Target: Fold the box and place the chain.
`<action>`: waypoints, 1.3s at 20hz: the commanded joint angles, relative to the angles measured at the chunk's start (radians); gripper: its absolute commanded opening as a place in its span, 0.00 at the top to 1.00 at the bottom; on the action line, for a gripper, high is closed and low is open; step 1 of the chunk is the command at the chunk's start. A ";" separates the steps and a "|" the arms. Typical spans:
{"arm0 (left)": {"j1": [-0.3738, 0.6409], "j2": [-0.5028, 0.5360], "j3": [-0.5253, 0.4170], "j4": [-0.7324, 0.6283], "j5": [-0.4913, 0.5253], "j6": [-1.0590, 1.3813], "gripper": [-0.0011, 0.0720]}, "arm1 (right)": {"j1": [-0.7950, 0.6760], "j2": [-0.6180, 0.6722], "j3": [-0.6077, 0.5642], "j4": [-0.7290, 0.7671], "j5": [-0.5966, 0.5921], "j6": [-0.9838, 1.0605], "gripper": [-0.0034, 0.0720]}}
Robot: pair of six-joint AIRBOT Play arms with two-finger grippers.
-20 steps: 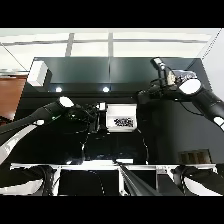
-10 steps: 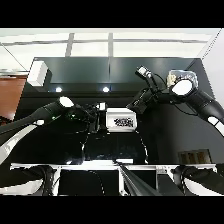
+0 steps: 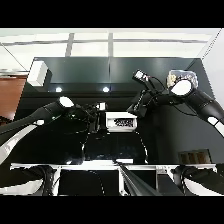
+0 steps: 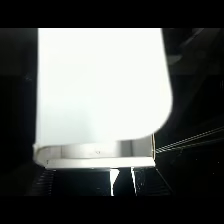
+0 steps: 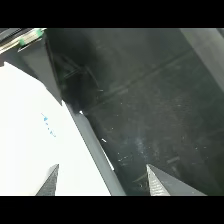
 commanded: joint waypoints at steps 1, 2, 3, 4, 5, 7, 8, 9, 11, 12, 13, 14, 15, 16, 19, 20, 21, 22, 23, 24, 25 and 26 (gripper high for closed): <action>-0.001 -0.001 0.000 0.000 0.000 0.000 0.49 | 0.001 0.000 0.001 0.001 0.023 -0.023 0.16; -0.001 -0.001 0.000 0.000 0.000 0.000 0.49 | 0.001 0.000 0.001 0.001 0.023 -0.023 0.16; -0.001 -0.001 0.000 0.000 0.000 0.000 0.49 | 0.001 0.000 0.001 0.001 0.023 -0.023 0.16; -0.001 -0.001 0.000 0.000 0.000 0.000 0.49 | 0.001 0.000 0.001 0.001 0.023 -0.023 0.16; -0.001 -0.001 0.000 0.000 0.000 0.000 0.49 | 0.001 0.000 0.001 0.001 0.023 -0.023 0.16; -0.001 -0.001 0.000 0.000 0.000 0.000 0.49 | 0.001 0.000 0.001 0.001 0.022 -0.024 0.16; -0.001 -0.001 0.000 0.000 0.000 0.000 0.49 | 0.001 0.000 0.001 0.001 0.023 -0.035 0.16; -0.001 -0.001 0.000 0.000 0.000 0.000 0.49 | 0.002 0.000 0.001 0.002 0.023 -0.056 0.16; -0.001 -0.001 0.000 0.000 0.000 0.000 0.49 | 0.010 0.000 0.001 0.002 0.032 -0.106 0.16; -0.001 -0.001 0.000 0.000 0.000 0.000 0.49 | 0.014 0.000 0.001 0.000 0.054 -0.146 0.16; -0.001 -0.001 0.000 0.000 0.000 0.000 0.49 | 0.019 0.000 0.000 -0.004 0.076 -0.174 0.16; -0.001 -0.001 0.000 0.000 0.000 0.000 0.49 | 0.021 0.000 0.001 -0.014 0.100 -0.192 0.16; -0.001 -0.001 0.000 0.000 0.000 0.000 0.49 | 0.020 0.000 0.001 -0.014 0.132 -0.208 0.16; -0.001 -0.001 0.000 0.000 0.000 0.000 0.49 | 0.020 0.003 0.001 -0.014 0.163 -0.219 0.16; -0.001 -0.001 0.000 0.000 0.000 0.000 0.49 | 0.020 0.022 0.001 -0.017 0.215 -0.222 0.16; -0.001 -0.001 0.000 0.000 0.000 0.000 0.49 | 0.020 0.027 0.001 -0.017 0.229 -0.222 0.16; -0.001 -0.001 0.000 0.000 0.000 0.000 0.49 | 0.020 0.028 0.000 -0.019 0.245 -0.221 0.16; -0.001 -0.001 0.000 0.000 0.000 0.000 0.49 | 0.021 0.028 -0.002 -0.034 0.246 -0.220 0.16; -0.001 -0.001 0.000 0.000 0.000 0.000 0.49 | 0.021 0.028 -0.003 -0.045 0.244 -0.220 0.16; -0.001 -0.001 0.000 0.000 0.000 0.000 0.49 | 0.021 0.028 -0.003 -0.047 0.234 -0.220 0.16; -0.001 -0.001 0.000 0.000 0.000 0.000 0.49 | 0.021 0.028 -0.003 -0.047 0.222 -0.220 0.16; -0.001 -0.001 0.000 0.000 0.000 0.000 0.49 | 0.021 0.028 -0.003 -0.047 0.212 -0.220 0.16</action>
